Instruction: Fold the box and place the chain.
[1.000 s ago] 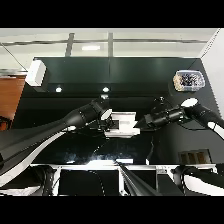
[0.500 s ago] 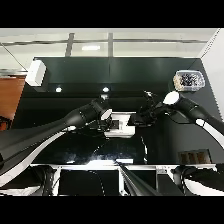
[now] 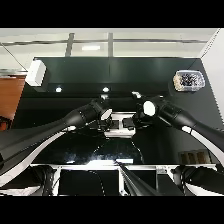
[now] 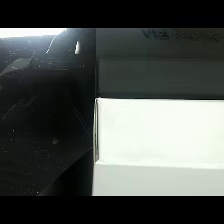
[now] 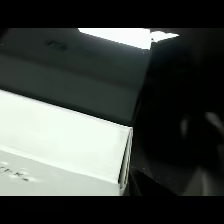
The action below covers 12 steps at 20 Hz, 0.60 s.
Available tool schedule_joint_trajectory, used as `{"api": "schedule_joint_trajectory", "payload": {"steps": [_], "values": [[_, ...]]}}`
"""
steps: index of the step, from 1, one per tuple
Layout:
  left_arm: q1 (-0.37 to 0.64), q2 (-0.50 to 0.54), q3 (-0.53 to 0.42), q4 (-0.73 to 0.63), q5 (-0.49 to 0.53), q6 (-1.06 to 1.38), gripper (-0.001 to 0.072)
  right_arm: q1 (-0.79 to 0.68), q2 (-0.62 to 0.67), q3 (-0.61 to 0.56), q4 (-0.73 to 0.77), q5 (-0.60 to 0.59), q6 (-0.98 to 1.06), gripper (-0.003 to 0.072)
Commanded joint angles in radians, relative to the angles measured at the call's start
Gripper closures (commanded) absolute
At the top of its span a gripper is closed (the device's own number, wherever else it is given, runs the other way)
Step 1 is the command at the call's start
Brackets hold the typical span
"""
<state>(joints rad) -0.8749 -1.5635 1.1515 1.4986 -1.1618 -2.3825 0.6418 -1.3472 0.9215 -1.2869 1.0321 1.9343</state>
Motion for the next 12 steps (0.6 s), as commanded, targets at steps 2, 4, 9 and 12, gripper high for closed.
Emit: {"api": "schedule_joint_trajectory", "payload": {"steps": [2,4,9,12], "values": [[0.0,0.0,0.0,0.0,0.001,0.0,0.0683,0.076,0.0,0.014,-0.122,0.003,0.196,0.035],[0.0,0.0,0.0,0.0,0.001,0.0,0.0683,0.078,-0.001,0.014,-0.14,0.002,0.229,0.0384],[0.0,0.0,0.0,0.0,0.001,0.0,0.0683,0.078,-0.019,0.014,-0.163,0.02,0.274,0.0385],[0.0,0.0,0.0,0.0,0.0,0.0,0.0683,0.078,-0.041,0.014,-0.157,0.025,0.274,0.0385]]}}
